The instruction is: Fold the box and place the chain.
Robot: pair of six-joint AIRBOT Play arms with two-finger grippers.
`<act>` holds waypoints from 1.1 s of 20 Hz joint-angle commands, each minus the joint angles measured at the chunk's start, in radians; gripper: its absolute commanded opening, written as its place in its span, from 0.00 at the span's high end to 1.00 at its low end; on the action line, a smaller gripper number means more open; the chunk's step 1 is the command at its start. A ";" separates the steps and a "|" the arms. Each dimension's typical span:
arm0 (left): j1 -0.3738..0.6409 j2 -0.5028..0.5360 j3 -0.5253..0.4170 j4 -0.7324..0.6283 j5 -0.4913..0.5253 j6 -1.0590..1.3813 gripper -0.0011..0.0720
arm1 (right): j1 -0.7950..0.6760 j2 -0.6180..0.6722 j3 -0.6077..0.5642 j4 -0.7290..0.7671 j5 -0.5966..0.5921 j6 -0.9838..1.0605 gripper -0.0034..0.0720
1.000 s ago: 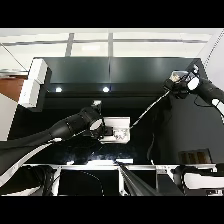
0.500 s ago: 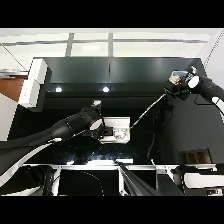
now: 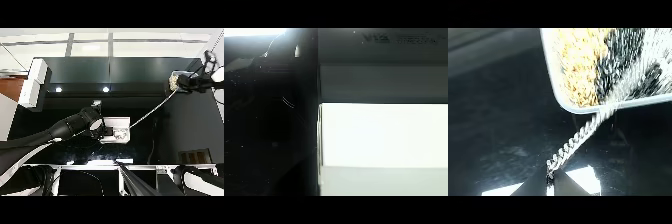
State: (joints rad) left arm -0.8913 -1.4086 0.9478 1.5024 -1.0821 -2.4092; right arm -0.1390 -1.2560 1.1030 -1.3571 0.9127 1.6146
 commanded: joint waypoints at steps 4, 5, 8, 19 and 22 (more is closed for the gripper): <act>0.000 0.000 0.000 0.000 0.006 0.000 0.94 | -0.017 0.215 0.143 0.073 0.200 -0.106 0.90; 0.000 0.000 0.000 0.000 0.007 0.000 0.94 | -0.017 0.239 0.169 0.086 0.235 -0.109 0.90; 0.000 0.000 0.000 0.000 0.006 0.000 0.94 | -0.016 0.306 0.230 0.201 0.391 -0.185 0.90; 0.000 0.000 0.000 0.000 0.005 0.000 0.94 | 0.045 0.518 0.256 0.490 0.496 -0.228 0.90; 0.000 0.000 0.000 0.000 0.006 0.000 0.94 | 0.077 0.522 0.284 0.493 0.509 -0.227 0.90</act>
